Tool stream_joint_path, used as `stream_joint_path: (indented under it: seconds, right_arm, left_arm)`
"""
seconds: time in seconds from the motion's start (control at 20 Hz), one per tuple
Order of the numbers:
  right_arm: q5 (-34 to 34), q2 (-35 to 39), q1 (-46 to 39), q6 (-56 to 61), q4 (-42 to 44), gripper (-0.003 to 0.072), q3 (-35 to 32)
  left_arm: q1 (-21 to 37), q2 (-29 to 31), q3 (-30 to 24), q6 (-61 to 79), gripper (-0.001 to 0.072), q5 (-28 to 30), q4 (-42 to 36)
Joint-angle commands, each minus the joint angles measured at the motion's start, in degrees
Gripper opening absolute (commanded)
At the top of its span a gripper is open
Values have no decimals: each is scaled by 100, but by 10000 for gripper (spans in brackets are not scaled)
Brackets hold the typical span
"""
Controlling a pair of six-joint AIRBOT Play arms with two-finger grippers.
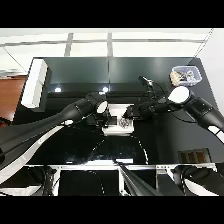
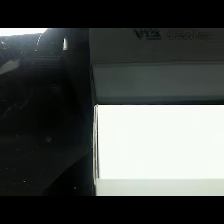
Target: Fold the box and place the chain.
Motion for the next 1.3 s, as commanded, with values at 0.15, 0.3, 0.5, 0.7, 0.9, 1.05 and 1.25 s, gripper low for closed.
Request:
stream_joint_path:
  seconds: [0.15,0.3,0.5,0.7,0.9,1.05,1.25]
  right_arm:
    - [828,269,-651,-9,-227,223,-17]
    - [1335,892,-1141,44,-1836,220,-22]
    - [592,1384,-1231,879,-3390,220,-450]
    - [-485,1377,-1204,876,-2914,221,-791]
    - [-918,1375,-1202,874,-2555,221,-835]
    - [-772,1375,-1202,872,-2535,222,-850]
    - [-691,1373,-1204,874,-2535,222,-857]
  left_arm:
    - [0,-4,-2,2,29,0,0]
    - [0,-4,-2,0,29,2,0]
    - [0,-4,-2,2,29,0,2]
    - [0,-4,-2,2,29,-2,-2]
    - [0,-7,-2,4,29,114,24]
    - [2,-7,0,0,31,142,15]
    - [-9,190,0,9,563,-81,13]
